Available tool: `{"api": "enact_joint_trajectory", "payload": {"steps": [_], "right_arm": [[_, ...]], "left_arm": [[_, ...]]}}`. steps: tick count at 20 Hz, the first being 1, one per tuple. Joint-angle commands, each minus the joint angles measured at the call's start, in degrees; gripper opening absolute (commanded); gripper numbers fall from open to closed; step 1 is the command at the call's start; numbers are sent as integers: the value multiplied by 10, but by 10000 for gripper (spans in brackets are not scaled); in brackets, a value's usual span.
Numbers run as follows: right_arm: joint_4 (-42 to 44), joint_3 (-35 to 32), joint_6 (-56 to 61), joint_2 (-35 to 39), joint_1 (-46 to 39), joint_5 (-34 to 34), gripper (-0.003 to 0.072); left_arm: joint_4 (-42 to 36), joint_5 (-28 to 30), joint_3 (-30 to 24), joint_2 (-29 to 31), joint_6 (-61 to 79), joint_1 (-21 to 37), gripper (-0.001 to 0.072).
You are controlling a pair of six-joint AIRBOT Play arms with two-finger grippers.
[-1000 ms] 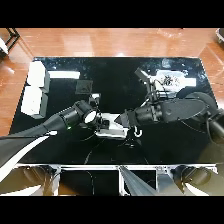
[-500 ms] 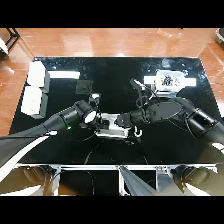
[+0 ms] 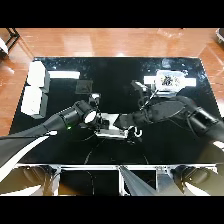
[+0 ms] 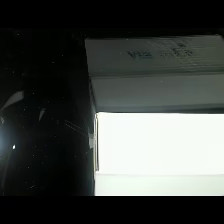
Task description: Fold the box and place the chain.
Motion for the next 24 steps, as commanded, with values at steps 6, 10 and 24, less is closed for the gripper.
{"api": "enact_joint_trajectory", "payload": {"steps": [6, 10, 24], "right_arm": [[-292, -8, 84, 81, -241, -53, 616], [-305, -1, 97, -21, -273, 69, 623], [-324, 232, 271, -342, -261, 105, 535]], "left_arm": [[0, 1, 0, 0, 0, 0, 25], [0, 1, 0, 0, 0, 0, 25], [0, -1, 0, 0, 0, 0, 25]]}}
